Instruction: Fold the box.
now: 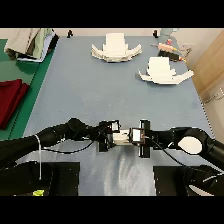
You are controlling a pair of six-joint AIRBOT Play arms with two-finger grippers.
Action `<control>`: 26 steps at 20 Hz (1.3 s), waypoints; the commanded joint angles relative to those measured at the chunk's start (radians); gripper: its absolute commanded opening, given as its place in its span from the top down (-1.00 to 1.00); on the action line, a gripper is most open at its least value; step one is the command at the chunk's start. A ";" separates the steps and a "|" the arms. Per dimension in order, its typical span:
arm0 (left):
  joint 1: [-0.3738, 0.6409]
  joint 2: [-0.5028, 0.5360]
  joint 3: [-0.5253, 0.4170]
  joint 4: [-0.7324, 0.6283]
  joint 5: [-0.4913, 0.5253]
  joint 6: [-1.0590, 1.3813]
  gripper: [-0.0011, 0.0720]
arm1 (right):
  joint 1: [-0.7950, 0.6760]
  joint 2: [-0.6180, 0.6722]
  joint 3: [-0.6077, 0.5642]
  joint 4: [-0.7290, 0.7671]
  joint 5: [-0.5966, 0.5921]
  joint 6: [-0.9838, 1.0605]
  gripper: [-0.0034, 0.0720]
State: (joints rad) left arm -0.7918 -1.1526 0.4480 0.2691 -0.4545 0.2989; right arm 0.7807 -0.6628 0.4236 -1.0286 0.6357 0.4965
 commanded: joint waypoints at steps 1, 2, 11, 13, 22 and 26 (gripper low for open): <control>0.001 -0.001 0.000 0.000 0.000 0.000 -0.18 | 0.000 -0.018 -0.007 0.189 -0.130 0.172 0.91; 0.001 -0.001 0.000 0.000 0.000 0.000 -0.18 | 0.001 -0.036 -0.023 0.289 -0.182 0.167 0.90; 0.001 -0.001 0.000 0.000 0.000 0.000 -0.18 | 0.001 -0.034 -0.212 0.723 -0.372 -0.142 0.90; 0.001 -0.001 0.000 0.000 0.000 0.000 -0.18 | 0.001 -0.034 -0.227 0.751 -0.384 -0.160 0.90; 0.001 -0.001 0.000 0.000 0.000 0.000 -0.18 | 0.001 -0.035 -0.293 0.820 -0.384 -0.165 0.91; 0.001 -0.001 0.000 0.000 0.000 0.000 -0.19 | 0.001 -0.034 -0.307 0.821 -0.383 -0.165 0.90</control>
